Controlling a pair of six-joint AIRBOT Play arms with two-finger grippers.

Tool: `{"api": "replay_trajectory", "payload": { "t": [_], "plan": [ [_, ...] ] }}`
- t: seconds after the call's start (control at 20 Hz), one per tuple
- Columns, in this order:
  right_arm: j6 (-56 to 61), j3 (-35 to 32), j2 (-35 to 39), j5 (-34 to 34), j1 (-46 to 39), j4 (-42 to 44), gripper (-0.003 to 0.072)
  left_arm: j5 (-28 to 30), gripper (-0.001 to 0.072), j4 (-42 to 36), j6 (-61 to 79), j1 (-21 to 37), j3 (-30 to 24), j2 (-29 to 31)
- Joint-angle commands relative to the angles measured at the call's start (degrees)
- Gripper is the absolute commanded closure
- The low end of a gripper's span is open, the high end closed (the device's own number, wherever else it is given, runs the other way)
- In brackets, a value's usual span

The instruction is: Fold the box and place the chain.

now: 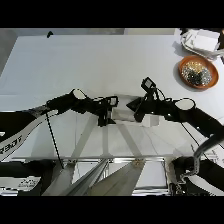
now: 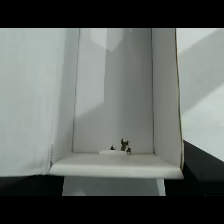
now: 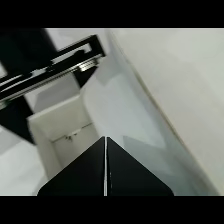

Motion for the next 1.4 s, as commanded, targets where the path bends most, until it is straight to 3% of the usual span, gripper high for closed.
{"api": "replay_trajectory", "payload": {
  "t": [0.0, 0.3, 0.4, 0.5, 0.55, 0.85, 1.1, 1.35],
  "plan": [
    [1.5, 0.2, 4.9, 9.3, -4.3, -9.0, 0.0675, 1.0, 0.0381, -2.3, 0.0, 0.1, 0.1, 0.0],
    [3.1, 0.2, 10.6, 24.6, -12.4, -39.5, 0.0675, 0.7, 0.0381, -2.3, 0.0, 0.1, 0.1, 0.0],
    [3.1, 0.1, 10.6, 26.2, -12.5, -46.1, 0.0659, 0.7, 0.0381, -2.3, 0.0, 0.1, 0.1, 0.0],
    [3.0, 0.1, 10.1, 23.6, -12.5, -44.9, 0.0449, 0.7, 0.0381, -2.2, 0.0, 0.1, 0.1, 0.0],
    [2.8, 0.1, 9.7, 22.1, -12.5, -44.8, 0.0436, 0.7, 0.0381, -2.3, 0.0, 0.1, 0.1, 0.0],
    [-5.7, -0.6, 4.4, 17.6, -12.5, -42.4, 0.0458, 0.7, 0.0381, -2.3, 0.0, 0.1, 0.1, 0.0],
    [-6.0, -0.6, -0.8, 12.0, -8.6, -38.6, 0.0468, 0.7, 0.0381, -2.3, 0.0, 0.1, 0.1, 0.0],
    [-6.1, -0.6, -1.7, 0.1, -6.0, -33.7, 0.047, 0.7, 0.0381, -2.3, 0.0, 0.1, 0.1, 0.0]
  ]
}}
